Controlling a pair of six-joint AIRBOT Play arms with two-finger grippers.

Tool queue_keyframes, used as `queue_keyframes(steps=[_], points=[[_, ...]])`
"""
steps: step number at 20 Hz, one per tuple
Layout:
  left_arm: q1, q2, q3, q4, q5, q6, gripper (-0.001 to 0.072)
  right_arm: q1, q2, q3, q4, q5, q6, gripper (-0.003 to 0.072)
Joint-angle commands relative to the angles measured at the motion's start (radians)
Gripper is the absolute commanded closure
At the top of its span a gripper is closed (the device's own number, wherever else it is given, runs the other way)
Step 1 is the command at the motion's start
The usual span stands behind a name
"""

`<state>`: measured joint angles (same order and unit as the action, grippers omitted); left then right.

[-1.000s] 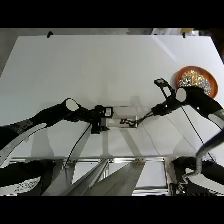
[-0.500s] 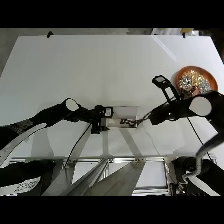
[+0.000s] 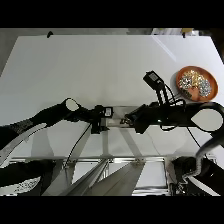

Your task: Fold the box and place the chain.

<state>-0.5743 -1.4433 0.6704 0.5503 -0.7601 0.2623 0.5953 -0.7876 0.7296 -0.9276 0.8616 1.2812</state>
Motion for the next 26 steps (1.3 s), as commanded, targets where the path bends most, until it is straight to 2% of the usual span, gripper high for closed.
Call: queue_keyframes(steps=[1, 3, 9, 13, 14, 16, 20, 21, 23, 25, 26], points=[[-0.001, 0.0, 0.0, 0.0, 0.0, 0.0, 0.0573, 0.06, -0.008, 0.001, 0.039, -0.15, -0.011, 0.0669], [-0.001, 0.0, 0.0, 0.0, 0.0, 0.0, 0.0573, 0.077, -0.032, 0.001, 0.038, -0.176, -0.011, 0.0669], [-0.001, 0.0, 0.0, 0.0, 0.0, 0.0, 0.0573, 0.085, -0.15, 0.001, 0.018, -0.142, -0.01, 0.0665], [-0.001, 0.0, 0.0, 0.0, 0.0, 0.0, 0.0573, 0.085, -0.172, 0.002, 0.007, -0.126, -0.011, 0.0486], [-0.001, 0.0, 0.0, 0.0, 0.0, 0.0, 0.0573, 0.081, -0.172, 0.007, 0.007, -0.122, -0.013, 0.0482], [-0.001, 0.0, 0.0, 0.0, 0.0, 0.0, 0.0573, 0.043, -0.172, 0.048, 0.006, -0.058, -0.034, 0.0483], [-0.001, 0.0, 0.0, 0.0, 0.0, 0.0, 0.0573, -0.121, -0.162, 0.164, -0.04, 0.19, -0.12, 0.0485], [-0.001, 0.0, 0.0, 0.0, 0.0, 0.0, 0.0573, -0.172, -0.154, 0.168, -0.051, 0.24, -0.15, 0.0496], [-0.001, 0.0, 0.0, 0.0, 0.0, 0.0, 0.0573, -0.267, -0.151, 0.168, -0.115, 0.328, -0.212, 0.0575], [-0.001, 0.0, 0.0, 0.0, 0.0, 0.0, 0.0573, -0.336, -0.154, 0.161, -0.237, 0.322, -0.251, 0.0649], [-0.001, 0.0, 0.0, 0.0, 0.0, 0.0, 0.0573, -0.36, -0.155, 0.149, -0.272, 0.291, -0.28, 0.0649]])
